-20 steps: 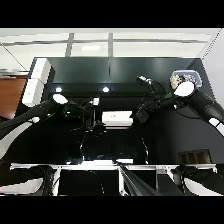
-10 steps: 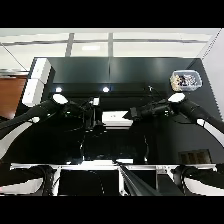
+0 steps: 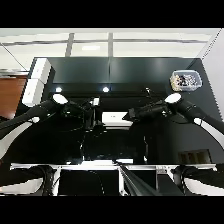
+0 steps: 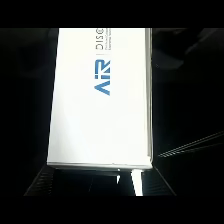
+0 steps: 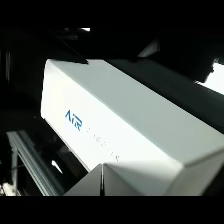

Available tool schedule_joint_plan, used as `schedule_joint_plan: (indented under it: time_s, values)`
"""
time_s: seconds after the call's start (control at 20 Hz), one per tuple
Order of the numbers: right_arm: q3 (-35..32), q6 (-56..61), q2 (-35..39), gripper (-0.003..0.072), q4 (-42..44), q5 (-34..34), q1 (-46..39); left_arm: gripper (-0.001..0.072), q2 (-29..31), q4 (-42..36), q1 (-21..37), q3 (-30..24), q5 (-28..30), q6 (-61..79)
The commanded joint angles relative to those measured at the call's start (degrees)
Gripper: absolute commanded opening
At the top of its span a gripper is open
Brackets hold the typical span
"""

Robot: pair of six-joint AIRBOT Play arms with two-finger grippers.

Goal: Fold the box and place the chain.

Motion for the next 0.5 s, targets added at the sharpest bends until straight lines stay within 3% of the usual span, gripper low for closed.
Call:
schedule_joint_plan:
  time_s: [0.0, 0.1, 0.15, 0.25, 0.45]
  values:
    - [2.84, 0.33, 4.63, 0.0015, -0.57, 5.4, -2.99, 0.0349, -0.04, -0.04, 0.15, 0.0, -0.04, 0.04]
    - [4.2, 1.18, 10.16, 0.0015, -2.73, 7.34, -6.43, 0.0352, 0.04, 0.09, 0.44, 0.0, -0.04, 0.04]
    - [4.28, 2.36, 13.25, 0.0015, -4.68, 7.76, -8.92, 0.0386, 0.33, 0.22, 0.5, 0.0, -0.04, 0.04]
    - [4.28, 6.25, 18.53, 0.0015, -11.52, 8.94, -14.19, 0.0715, 1.99, 1.7, 0.61, 0.0, 0.42, -0.09]
    - [4.24, 12.26, 24.17, 0.0015, -27.21, 14.49, -22.27, 0.0715, 8.85, 9.53, 2.03, 0.0, 0.09, -3.72]
